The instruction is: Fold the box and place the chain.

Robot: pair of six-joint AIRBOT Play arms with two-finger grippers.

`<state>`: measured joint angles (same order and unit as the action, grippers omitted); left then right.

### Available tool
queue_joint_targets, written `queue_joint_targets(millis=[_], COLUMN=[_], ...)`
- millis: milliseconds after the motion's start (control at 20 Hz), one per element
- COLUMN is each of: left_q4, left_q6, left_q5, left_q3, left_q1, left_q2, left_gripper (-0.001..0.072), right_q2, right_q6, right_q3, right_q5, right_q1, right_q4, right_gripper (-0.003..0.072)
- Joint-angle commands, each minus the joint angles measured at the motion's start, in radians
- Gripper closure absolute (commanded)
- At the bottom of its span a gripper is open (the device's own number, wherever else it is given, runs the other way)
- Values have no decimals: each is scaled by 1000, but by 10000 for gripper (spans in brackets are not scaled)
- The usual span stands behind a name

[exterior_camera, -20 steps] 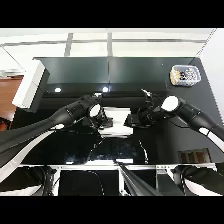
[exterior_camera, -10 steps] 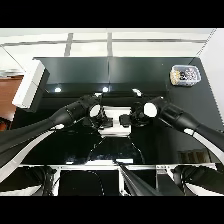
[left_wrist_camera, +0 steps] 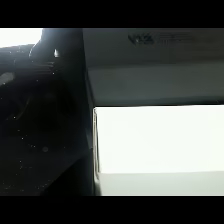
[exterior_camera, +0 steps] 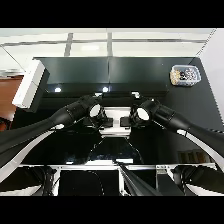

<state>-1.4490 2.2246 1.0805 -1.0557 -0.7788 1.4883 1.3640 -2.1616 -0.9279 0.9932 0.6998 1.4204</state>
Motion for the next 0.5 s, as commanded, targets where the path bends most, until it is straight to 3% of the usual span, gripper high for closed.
queue_joint_targets(millis=[0,200,250,300,450], left_q4=[-1,-1,-1,-1,-1], left_q6=[0,0,0,0,0], left_q5=[1,1,1,1,1], left_q3=[-1,-1,-1,-1,-1], left_q1=[0,0,0,0,0], left_q2=[-1,-1,-1,-1,-1], left_gripper=[684,684,684,684,684], right_q2=[25,85,86,86,86], right_q6=[-41,-108,-129,-128,-128], right_q3=[-42,-137,-137,-137,-137], right_q5=[83,127,123,121,124], right_q1=[20,71,71,71,71], right_q4=[43,102,98,96,79], right_gripper=[269,270,330,448,448])
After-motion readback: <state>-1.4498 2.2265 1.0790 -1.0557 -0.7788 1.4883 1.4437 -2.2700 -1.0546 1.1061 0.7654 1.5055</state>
